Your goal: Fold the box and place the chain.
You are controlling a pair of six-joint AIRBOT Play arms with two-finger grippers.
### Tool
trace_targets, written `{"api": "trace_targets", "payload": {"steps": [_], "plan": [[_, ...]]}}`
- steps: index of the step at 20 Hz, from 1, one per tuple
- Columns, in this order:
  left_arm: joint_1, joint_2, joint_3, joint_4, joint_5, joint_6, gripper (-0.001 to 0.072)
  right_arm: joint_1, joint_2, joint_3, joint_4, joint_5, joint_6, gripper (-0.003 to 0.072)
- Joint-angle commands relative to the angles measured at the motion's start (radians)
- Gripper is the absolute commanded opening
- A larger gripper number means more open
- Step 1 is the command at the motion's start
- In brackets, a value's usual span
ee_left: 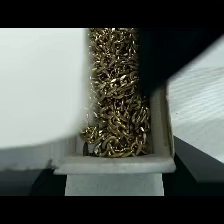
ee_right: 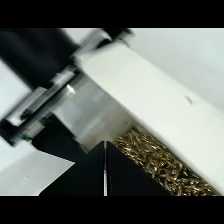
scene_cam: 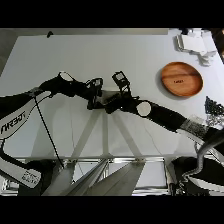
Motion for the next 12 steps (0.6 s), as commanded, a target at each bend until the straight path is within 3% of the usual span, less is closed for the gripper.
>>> {"api": "trace_targets", "payload": {"steps": [1,4,9,12], "plan": [[0.0,0.0,0.0,-0.001,0.002,-0.001,0.0275,0.0,0.016,0.0,-0.001,-0.007,-0.001,0.001],[0.0,0.0,0.001,-0.001,0.001,-0.001,0.0275,-0.019,0.023,0.006,-0.009,0.0,-0.037,0.0011],[0.0,0.0,0.001,-0.001,0.002,-0.001,0.0275,-0.166,0.049,0.154,-0.09,0.266,-0.038,0.0011],[0.0,0.0,0.0,-0.001,0.002,-0.001,0.0275,-0.269,0.042,0.215,-0.106,0.322,-0.037,0.0011]]}}
